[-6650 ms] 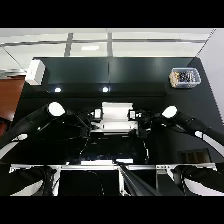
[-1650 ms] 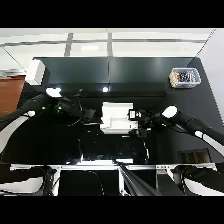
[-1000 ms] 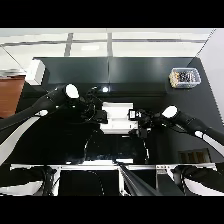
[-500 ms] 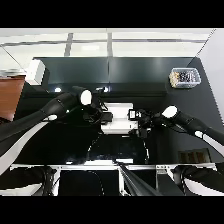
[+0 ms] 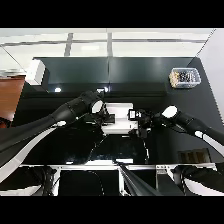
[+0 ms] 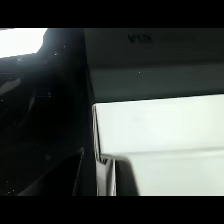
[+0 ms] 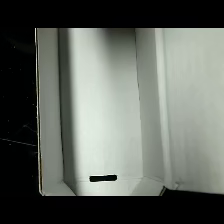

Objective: Fold the box and place the chain.

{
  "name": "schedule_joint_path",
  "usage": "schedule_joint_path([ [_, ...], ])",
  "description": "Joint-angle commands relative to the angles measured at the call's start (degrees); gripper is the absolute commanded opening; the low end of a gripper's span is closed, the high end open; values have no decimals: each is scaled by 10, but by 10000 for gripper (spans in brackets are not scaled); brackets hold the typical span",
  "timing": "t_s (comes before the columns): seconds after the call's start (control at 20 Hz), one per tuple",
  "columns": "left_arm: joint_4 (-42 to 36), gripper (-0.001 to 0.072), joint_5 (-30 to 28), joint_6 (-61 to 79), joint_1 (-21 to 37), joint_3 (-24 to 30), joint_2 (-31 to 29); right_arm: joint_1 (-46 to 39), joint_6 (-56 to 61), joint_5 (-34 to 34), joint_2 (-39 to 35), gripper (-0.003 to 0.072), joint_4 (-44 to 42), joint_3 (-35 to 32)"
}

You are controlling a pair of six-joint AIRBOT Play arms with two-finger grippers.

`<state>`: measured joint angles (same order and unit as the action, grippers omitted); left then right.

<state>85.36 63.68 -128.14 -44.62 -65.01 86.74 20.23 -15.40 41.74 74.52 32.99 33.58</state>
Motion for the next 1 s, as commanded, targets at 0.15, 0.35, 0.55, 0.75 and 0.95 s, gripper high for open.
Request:
schedule_joint_path([
  [0.15, 9, 235, 22, -28, -4, -31, 25, 0, 0, 0, 0, 296, 0, 0],
  [0.35, 15, 235, 38, -29, -14, -43, 43, 0, 0, 0, 0, 297, 0, 0],
  [0.55, 44, 237, 55, -57, -17, -42, 43, 0, 0, 0, 0, 297, 0, 0],
  [0.75, 42, 238, 54, -67, -17, -41, 43, 0, 0, 0, 0, 296, 0, 0],
  [0.95, 25, 238, 43, -73, -17, -41, 45, 0, 0, 0, 0, 297, 0, 0],
])
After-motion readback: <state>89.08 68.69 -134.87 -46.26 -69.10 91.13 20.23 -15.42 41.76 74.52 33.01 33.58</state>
